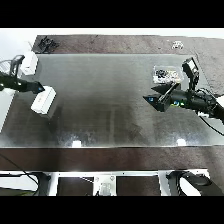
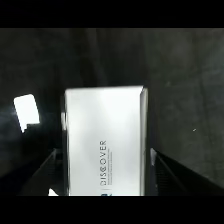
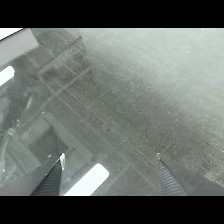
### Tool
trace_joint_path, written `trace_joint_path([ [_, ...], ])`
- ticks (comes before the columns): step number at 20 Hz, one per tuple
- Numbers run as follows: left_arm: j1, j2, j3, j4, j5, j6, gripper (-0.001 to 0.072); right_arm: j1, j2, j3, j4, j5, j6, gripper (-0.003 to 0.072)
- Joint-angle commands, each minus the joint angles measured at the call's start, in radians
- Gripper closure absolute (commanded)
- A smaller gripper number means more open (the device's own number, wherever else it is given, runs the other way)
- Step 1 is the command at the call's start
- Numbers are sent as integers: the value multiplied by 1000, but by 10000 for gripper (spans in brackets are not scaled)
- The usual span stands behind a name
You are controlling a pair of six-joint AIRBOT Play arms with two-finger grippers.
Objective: Fold the box and place the chain.
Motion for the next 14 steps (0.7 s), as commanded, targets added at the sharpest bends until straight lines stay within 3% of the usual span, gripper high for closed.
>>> trace_joint_path([
  [1,0,43,68,-58,-164,17,678,0,6,0,3,-2,1,367],
  [3,0,114,28,-244,-140,136,688,0,24,-2,4,-2,1,570],
  [5,-13,223,-57,-362,-50,256,690,0,70,-19,4,-19,2,675],
  [9,-139,526,-410,-427,303,536,691,0,238,-167,4,-234,35,677],
  [12,-208,733,-741,-686,545,808,691,0,402,-332,3,-399,35,678],
  [14,-227,817,-917,-866,592,990,690,0,500,-428,3,-478,35,678],
])
